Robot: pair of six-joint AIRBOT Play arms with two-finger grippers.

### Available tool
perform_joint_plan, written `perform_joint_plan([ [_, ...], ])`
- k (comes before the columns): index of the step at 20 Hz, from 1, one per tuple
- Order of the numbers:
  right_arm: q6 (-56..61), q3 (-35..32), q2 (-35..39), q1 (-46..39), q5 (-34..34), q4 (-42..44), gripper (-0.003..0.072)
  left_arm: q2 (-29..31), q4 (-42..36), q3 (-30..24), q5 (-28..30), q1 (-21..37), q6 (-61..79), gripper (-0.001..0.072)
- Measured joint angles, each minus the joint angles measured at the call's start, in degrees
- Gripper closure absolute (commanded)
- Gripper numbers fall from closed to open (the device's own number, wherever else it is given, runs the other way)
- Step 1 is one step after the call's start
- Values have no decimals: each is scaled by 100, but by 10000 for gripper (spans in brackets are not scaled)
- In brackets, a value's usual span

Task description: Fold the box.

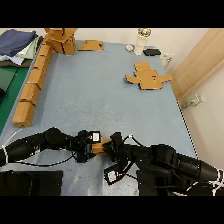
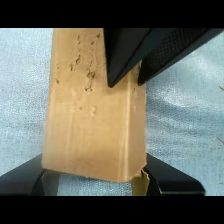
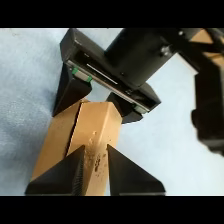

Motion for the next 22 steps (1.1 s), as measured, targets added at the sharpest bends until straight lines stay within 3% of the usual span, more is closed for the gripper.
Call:
perform_joint_plan([
  [2, 2, 0, 13, 0, 94, -72, 487, 0, 0, 0, 2, 0, 0, 240],
  [3, 0, 0, 17, 0, 131, -92, 533, 0, 0, 0, 2, 0, 0, 240],
  [22, 0, 0, -334, 2, 52, 192, 526, 0, 2, 0, 2, 0, 2, 240],
])
